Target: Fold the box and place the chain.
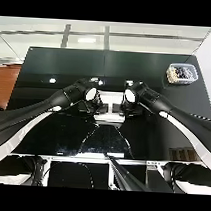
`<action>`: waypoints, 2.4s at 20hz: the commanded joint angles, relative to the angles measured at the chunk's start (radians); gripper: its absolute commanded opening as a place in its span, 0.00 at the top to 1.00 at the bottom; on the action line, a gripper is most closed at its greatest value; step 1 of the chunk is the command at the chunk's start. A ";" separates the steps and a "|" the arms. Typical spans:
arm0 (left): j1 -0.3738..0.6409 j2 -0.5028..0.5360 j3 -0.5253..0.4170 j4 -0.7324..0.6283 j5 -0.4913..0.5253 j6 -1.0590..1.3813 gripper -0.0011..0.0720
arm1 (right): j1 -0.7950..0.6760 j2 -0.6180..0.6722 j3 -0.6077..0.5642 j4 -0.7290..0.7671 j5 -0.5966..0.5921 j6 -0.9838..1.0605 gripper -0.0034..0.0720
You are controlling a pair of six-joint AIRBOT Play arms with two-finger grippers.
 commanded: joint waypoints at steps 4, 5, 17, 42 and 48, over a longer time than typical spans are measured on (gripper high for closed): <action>0.001 -0.001 0.000 0.005 -0.005 -0.002 0.95 | 0.003 -0.007 0.015 0.003 0.006 0.029 0.93; 0.001 -0.001 0.000 0.005 -0.005 -0.002 0.95 | 0.003 -0.007 0.015 0.004 0.006 0.029 0.93; 0.001 -0.001 0.000 0.005 -0.002 -0.002 0.95 | 0.003 0.016 0.023 0.010 0.014 -0.042 0.45; 0.001 -0.001 0.000 0.005 -0.002 -0.002 0.95 | -0.944 -0.382 0.658 0.196 -0.069 -0.170 0.01; 0.001 -0.001 0.000 0.004 -0.002 -0.002 0.95 | -0.949 -0.455 0.702 0.306 -0.127 -0.156 0.17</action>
